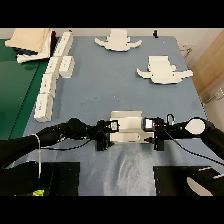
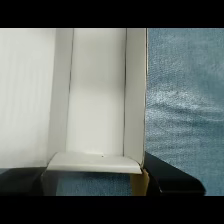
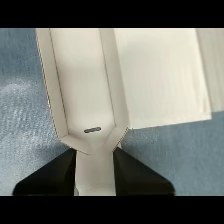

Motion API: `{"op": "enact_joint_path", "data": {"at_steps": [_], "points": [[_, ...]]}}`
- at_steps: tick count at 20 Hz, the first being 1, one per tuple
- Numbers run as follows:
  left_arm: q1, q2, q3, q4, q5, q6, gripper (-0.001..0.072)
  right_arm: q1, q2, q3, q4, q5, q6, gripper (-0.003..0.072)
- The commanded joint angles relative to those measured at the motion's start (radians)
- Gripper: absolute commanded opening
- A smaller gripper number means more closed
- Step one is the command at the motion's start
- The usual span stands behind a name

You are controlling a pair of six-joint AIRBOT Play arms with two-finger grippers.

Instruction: Fold the box.

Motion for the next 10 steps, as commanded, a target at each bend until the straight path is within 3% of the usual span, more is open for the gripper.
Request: {"op": "enact_joint_path", "data": {"at_steps": [1,4,10], "points": [[0.0,0.0,0.0,0.0,0.0,0.0,0.0525,0.004,-0.009,0.0,0.042,-0.01,-0.022,0.0263],[0.0,0.0,0.0,0.0,0.0,0.001,0.0524,0.051,-0.02,0.0,0.052,-0.021,-0.021,0.0204],[0.0,0.0,0.0,0.0,0.0,0.0,0.0524,0.117,-0.076,0.0,0.055,-0.137,-0.029,0.0197]]}}
